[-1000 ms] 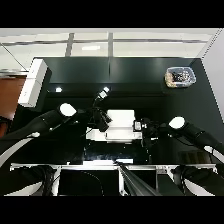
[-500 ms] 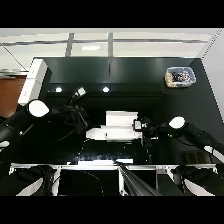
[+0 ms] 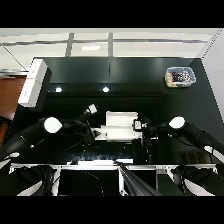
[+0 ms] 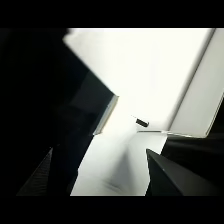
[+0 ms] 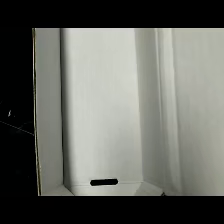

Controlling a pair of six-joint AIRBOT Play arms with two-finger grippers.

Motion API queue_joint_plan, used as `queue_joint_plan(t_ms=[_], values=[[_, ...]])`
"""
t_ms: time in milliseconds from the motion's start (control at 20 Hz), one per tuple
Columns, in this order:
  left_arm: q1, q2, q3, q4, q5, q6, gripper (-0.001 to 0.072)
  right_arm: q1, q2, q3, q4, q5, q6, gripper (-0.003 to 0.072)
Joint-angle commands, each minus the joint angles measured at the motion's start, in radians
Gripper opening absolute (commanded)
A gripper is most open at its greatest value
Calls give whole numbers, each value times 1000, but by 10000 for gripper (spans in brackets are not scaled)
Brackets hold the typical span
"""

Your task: Fold the box and place the chain.

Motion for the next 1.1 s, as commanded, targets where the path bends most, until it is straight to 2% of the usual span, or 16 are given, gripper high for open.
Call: queue_joint_plan(t_ms=[0,150,250,300,650,1050], values=[[-61,-37,-7,64,67,38,687,0,-1,1,0,0,0,525],[-39,-39,-7,108,71,38,685,0,-1,1,0,0,0,525],[-23,-39,-7,153,68,37,659,0,-1,1,0,0,0,525],[-15,-39,-7,163,68,37,614,0,-1,1,0,0,0,525],[-8,-55,-7,172,57,37,617,0,-1,1,0,0,0,525],[-75,-62,-5,31,69,39,618,0,-1,1,0,0,1,525]])
